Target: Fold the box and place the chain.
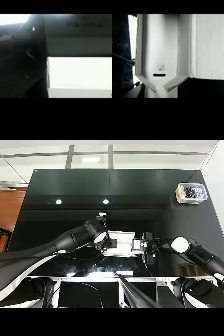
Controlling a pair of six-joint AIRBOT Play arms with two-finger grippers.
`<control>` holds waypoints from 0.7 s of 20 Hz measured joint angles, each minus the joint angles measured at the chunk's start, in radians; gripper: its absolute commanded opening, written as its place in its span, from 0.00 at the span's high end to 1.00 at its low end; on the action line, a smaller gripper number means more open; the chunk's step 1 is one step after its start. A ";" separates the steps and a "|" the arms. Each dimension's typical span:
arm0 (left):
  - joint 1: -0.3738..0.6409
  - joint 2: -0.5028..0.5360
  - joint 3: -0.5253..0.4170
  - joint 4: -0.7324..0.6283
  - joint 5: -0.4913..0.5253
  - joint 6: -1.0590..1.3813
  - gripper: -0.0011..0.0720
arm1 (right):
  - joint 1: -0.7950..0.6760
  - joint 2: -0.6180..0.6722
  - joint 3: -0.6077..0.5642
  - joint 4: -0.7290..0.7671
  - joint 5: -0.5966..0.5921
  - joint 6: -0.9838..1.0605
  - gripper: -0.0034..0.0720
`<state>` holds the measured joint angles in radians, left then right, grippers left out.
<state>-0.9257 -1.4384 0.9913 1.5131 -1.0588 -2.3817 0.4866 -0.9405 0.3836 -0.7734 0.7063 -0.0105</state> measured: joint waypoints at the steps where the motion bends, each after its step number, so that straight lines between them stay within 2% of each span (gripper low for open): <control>1: -0.001 0.000 0.000 0.000 0.000 0.000 0.95 | 0.000 0.000 0.000 0.005 0.001 0.000 0.53; 2: -0.001 0.000 0.000 0.000 0.001 0.000 0.95 | 0.000 0.001 0.000 0.013 0.002 0.000 0.77; 3: -0.001 0.000 0.000 0.000 0.001 0.000 0.95 | 0.000 0.002 0.000 0.026 0.003 0.002 0.82; 9: -0.001 0.000 0.000 -0.004 0.002 0.016 0.95 | 0.010 -0.028 0.000 0.163 -0.002 0.005 0.82; 14: -0.001 0.000 0.000 -0.007 0.004 0.020 0.95 | 0.065 -0.065 0.000 0.250 -0.055 0.010 0.82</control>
<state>-0.9264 -1.4384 0.9913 1.5063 -1.0550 -2.3619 0.5518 -1.0058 0.3836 -0.5236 0.6518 -0.0006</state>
